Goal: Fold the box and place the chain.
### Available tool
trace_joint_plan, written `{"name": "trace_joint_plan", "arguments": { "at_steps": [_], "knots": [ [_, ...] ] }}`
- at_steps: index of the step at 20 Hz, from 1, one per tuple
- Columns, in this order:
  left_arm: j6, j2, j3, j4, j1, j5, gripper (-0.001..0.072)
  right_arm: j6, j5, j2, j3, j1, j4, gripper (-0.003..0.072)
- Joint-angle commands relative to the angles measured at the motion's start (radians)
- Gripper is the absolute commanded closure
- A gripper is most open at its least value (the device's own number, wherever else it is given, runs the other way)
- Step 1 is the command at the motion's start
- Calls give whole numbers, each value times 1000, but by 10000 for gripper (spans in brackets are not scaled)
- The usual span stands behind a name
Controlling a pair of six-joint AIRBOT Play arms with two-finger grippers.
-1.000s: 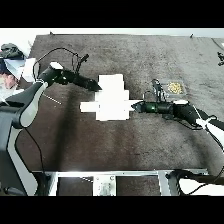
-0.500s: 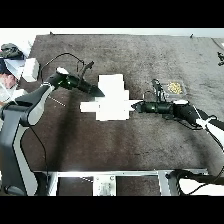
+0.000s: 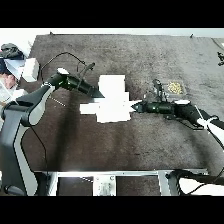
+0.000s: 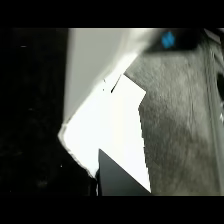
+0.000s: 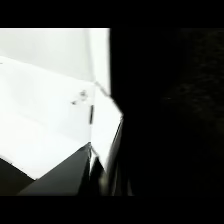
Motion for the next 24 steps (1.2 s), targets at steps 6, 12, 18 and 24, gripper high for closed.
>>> {"name": "trace_joint_plan", "arguments": {
  "at_steps": [6, 12, 18, 24],
  "knots": [
    [328, 65, -5, 18, 0, -11, 706, 35, 129, 48, 1, -226, -34, 433],
    [472, 118, -62, 52, 1, 54, 706, 26, 126, 48, 1, -226, -19, 432],
    [626, 118, -211, 50, 3, 220, 706, -11, 117, 48, 1, -226, -19, 432],
    [718, 114, -233, -6, 3, 305, 706, -137, 134, 48, 1, -225, -13, 432]
  ]
}}
